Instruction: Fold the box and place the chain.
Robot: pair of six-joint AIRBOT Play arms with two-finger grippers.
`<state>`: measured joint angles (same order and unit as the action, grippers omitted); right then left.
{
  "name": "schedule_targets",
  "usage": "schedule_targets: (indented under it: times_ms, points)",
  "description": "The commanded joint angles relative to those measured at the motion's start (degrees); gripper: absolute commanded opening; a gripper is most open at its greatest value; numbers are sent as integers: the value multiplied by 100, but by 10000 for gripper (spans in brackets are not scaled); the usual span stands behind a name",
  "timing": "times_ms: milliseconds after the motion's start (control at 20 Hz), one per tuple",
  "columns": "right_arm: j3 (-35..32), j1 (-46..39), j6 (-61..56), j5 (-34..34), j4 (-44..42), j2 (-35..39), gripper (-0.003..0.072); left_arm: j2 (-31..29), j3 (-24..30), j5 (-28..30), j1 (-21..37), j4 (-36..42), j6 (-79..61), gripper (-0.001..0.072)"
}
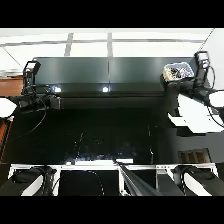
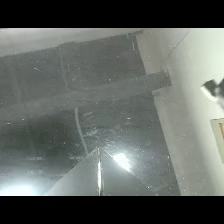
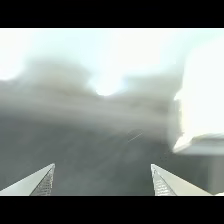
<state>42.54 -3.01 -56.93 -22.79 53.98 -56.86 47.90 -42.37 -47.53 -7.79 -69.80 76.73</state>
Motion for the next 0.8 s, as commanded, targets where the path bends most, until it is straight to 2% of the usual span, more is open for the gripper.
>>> schedule_targets:
  times_ms: [0,50,100,250,350,400,450,500,600,750]
  points:
    - [138,-1292,-662,1572,205,-614,703,-2,4,245,-4,22,-2,28]
    - [337,-2055,-1145,1480,105,-898,702,-2,4,376,-4,20,-2,29]
    - [660,-2885,-1582,1032,24,-1228,702,-2,4,494,-4,20,-2,29]
    - [2253,-4725,-1508,-1794,376,-2382,702,0,4,597,-7,111,0,29]
    - [3407,-5342,-1436,-3582,944,-3191,702,13,4,592,-7,149,0,29]
    - [3860,-5506,-1384,-4247,1174,-3530,702,17,4,592,-7,151,2,30]
    - [4247,-5608,-1207,-4787,1314,-3842,702,28,4,586,-7,197,4,60]
    - [4496,-5628,-881,-5163,1320,-4074,702,50,4,584,-9,343,4,201]
    - [4811,-5543,-258,-5731,1318,-4468,701,122,4,586,-9,654,2,715]
    - [4898,-5302,341,-6192,1493,-4863,700,256,4,584,-9,708,2,712]
